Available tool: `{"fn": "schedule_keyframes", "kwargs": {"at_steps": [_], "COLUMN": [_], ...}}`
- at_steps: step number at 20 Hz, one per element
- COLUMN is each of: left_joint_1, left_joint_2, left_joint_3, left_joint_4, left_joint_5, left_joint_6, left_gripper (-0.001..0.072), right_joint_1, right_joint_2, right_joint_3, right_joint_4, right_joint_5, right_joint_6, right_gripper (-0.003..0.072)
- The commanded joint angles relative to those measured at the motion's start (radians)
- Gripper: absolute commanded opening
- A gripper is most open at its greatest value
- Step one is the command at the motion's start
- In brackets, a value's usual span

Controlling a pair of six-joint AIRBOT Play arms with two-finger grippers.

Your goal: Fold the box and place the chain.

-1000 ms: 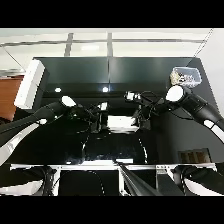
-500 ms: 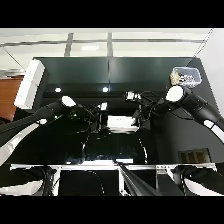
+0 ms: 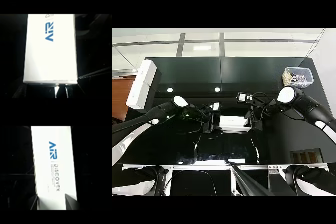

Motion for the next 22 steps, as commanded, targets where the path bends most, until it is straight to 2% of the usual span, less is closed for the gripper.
{"fn": "schedule_keyframes", "kwargs": {"at_steps": [1, 5, 9, 10, 11, 12, 15, 16, 17, 19, 22], "left_joint_1": [0.0, 0.0, 0.0, 0.0, 0.0, 0.0, 0.0, 0.0, 0.0, 0.0, 0.0], "left_joint_2": [-0.001, -0.001, -0.001, -0.001, -0.001, -0.001, -0.001, -0.001, -0.001, -0.001, -0.001], "left_joint_3": [0.001, 0.001, 0.001, 0.001, 0.001, 0.001, 0.001, 0.001, 0.001, 0.001, 0.001], "left_joint_4": [0.0, 0.0, 0.001, 0.001, 0.001, 0.001, 0.001, 0.001, 0.001, 0.001, 0.001], "left_joint_5": [0.0, -0.001, -0.004, -0.003, -0.004, -0.004, -0.004, -0.004, -0.004, -0.004, -0.003], "left_joint_6": [0.0, 0.0, 0.0, 0.0, 0.0, 0.0, 0.0, 0.0, 0.0, 0.0, 0.0], "left_gripper": [0.0404, 0.0404, 0.0404, 0.0404, 0.0404, 0.0404, 0.0404, 0.0404, 0.0404, 0.0405, 0.0404], "right_joint_1": [0.001, -0.006, -0.066, -0.092, -0.118, -0.138, -0.162, -0.157, -0.152, -0.14, -0.137], "right_joint_2": [0.0, 0.038, 0.092, 0.093, 0.093, 0.093, 0.093, 0.093, 0.093, 0.092, 0.091], "right_joint_3": [0.0, 0.014, 0.037, 0.028, 0.005, -0.027, -0.156, -0.189, -0.215, -0.256, -0.311], "right_joint_4": [-0.013, -0.013, -0.008, 0.019, 0.077, 0.161, 0.621, 0.711, 0.751, 0.727, 0.595], "right_joint_5": [0.009, 0.035, 0.197, 0.258, 0.306, 0.323, 0.239, 0.174, 0.108, -0.047, -0.13], "right_joint_6": [0.058, 0.208, 0.523, 0.588, 0.598, 0.596, 0.461, 0.457, 0.467, 0.602, 0.746], "right_gripper": [0.0405, 0.0405, 0.0402, 0.0359, 0.0102, 0.0016, 0.0015, 0.0015, 0.0015, 0.0015, 0.0015]}}
